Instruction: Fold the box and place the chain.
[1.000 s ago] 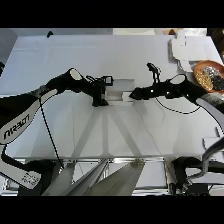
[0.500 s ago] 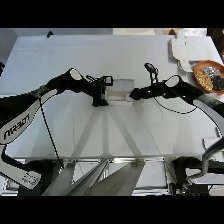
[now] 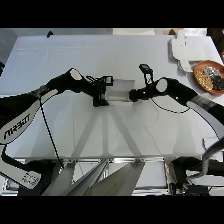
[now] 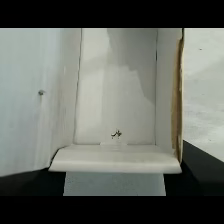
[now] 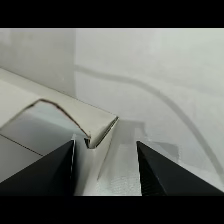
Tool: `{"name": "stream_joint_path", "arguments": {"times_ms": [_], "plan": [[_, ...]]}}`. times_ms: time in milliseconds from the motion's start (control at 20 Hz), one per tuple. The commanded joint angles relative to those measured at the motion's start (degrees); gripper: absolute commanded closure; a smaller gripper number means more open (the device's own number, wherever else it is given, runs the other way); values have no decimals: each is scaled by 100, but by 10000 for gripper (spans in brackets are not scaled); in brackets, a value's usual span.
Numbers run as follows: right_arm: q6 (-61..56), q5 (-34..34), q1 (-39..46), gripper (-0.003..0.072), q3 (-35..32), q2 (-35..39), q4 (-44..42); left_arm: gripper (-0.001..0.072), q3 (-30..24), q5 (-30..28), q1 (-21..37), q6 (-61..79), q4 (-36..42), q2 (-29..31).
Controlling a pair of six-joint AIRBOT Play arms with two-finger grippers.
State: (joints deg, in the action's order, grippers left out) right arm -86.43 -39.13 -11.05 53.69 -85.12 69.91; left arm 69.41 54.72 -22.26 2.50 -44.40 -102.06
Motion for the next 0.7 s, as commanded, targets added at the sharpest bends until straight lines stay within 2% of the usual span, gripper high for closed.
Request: {"name": "stream_joint_path", "arguments": {"times_ms": [0,200,500,650], "plan": [[-1287,-70,-304,277,210,0,957,496,2,15,4,0,-17,0],[-2308,-118,-557,278,562,-2,1495,496,2,15,4,0,-17,0],[-3379,-149,-846,279,573,-17,2441,496,2,13,2,0,-17,0],[-3836,-358,-927,287,573,-105,2597,496,2,15,2,0,-17,0]]}}
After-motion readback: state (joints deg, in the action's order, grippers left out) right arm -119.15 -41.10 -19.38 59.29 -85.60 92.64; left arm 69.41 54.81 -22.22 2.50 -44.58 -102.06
